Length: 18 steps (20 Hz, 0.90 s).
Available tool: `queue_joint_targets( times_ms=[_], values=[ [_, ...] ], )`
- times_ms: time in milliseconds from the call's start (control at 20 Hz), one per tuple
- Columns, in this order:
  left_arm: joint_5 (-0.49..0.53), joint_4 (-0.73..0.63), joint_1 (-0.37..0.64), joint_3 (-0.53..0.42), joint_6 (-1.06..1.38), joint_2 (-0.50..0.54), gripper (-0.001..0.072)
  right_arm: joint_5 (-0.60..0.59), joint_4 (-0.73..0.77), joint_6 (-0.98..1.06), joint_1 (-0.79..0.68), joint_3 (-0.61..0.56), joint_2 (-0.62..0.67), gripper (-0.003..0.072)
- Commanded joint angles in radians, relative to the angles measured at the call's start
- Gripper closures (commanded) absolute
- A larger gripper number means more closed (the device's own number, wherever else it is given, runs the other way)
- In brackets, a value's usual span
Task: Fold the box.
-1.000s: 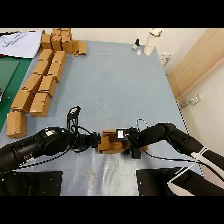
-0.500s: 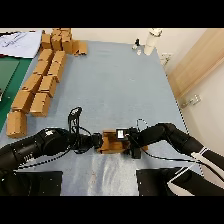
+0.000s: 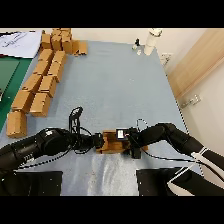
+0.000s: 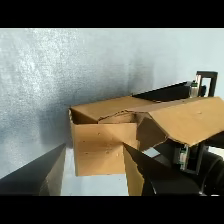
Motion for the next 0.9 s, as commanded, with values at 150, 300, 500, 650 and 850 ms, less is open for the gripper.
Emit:
queue_joint_targets(
  times_ms=[150,300,500,650,850],
  values=[
    [-0.108,0.042,-0.056,0.092,-0.039,-0.107,0.016,0.0,0.0,0.0,-0.001,0.0,0.0,0.0171],
    [-0.184,0.153,-0.073,0.172,-0.165,-0.194,0.0161,0.0,0.0,0.0,-0.001,0.0,0.0,0.0171],
    [-0.258,0.169,-0.075,0.276,-0.187,-0.281,0.0162,0.0,0.0,0.0,-0.001,0.001,0.0,0.0172],
    [-0.332,0.244,-0.082,0.339,-0.293,-0.339,0.017,0.0,0.0,0.0,-0.001,0.0,0.0,0.0171],
    [-0.441,0.318,-0.13,0.41,-0.384,-0.389,0.0171,0.0,0.0,0.0,-0.001,0.0,0.0,0.0171]
  ],
)
